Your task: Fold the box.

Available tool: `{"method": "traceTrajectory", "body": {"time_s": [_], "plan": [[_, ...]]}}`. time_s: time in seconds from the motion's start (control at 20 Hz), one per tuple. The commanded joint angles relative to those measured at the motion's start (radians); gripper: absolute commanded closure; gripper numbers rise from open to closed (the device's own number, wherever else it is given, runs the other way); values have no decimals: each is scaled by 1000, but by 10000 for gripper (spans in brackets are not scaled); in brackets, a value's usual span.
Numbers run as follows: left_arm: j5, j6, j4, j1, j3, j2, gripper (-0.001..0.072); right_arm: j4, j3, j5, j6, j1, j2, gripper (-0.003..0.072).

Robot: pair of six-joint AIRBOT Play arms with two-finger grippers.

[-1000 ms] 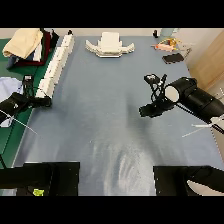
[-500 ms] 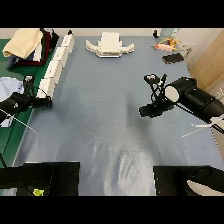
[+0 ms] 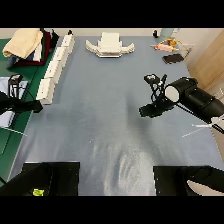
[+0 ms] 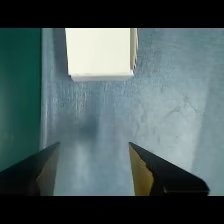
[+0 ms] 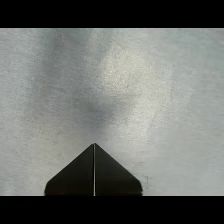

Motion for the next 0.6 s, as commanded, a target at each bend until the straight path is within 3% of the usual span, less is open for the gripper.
{"method": "traceTrajectory", "body": {"time_s": [0.0, 0.05, 0.15, 0.35, 0.55], "plan": [[-313, -148, -19, -6, 53, 123, 648, 0, 0, 0, 0, 1, -1, 684], [-348, -120, -88, -40, 65, 137, 698, 0, 0, 0, 0, 1, -1, 684], [-351, -113, -183, -173, 92, 138, 698, 0, 0, 0, 0, 1, -1, 684], [-171, -127, -188, -526, 160, 69, 698, 0, 0, 0, 0, 1, -1, 683], [-109, -181, -189, -676, 192, -42, 697, 0, 0, 0, 0, 1, -1, 684]]}}
